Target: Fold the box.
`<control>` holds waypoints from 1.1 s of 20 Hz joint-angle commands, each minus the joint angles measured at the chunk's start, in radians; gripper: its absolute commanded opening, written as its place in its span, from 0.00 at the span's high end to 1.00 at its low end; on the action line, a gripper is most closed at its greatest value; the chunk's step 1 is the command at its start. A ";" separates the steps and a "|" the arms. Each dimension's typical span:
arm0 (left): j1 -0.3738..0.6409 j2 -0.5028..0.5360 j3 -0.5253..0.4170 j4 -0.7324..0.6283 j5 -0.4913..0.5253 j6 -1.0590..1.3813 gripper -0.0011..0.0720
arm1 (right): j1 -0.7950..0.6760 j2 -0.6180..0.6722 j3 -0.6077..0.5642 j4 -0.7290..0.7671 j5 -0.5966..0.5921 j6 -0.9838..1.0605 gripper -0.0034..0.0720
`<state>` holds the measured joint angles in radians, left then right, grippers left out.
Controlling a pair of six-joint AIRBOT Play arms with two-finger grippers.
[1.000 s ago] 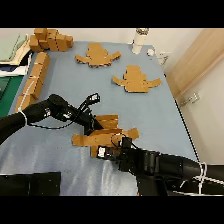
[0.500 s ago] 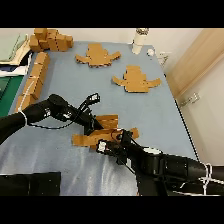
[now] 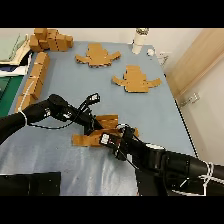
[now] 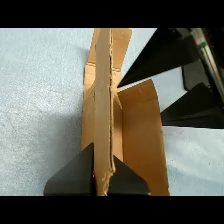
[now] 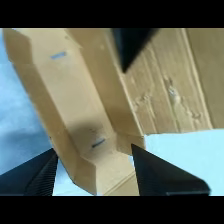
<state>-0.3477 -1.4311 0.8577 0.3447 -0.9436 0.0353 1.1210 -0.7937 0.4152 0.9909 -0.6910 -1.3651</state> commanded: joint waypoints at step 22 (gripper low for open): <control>0.000 0.000 0.000 0.000 0.000 0.000 0.97 | -0.675 -0.301 0.184 1.210 -0.192 -1.635 0.00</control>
<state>-0.3477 -1.4311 0.8577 0.3450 -0.9440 0.0353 0.4656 -1.0252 0.5697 2.1384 -0.7959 -2.9292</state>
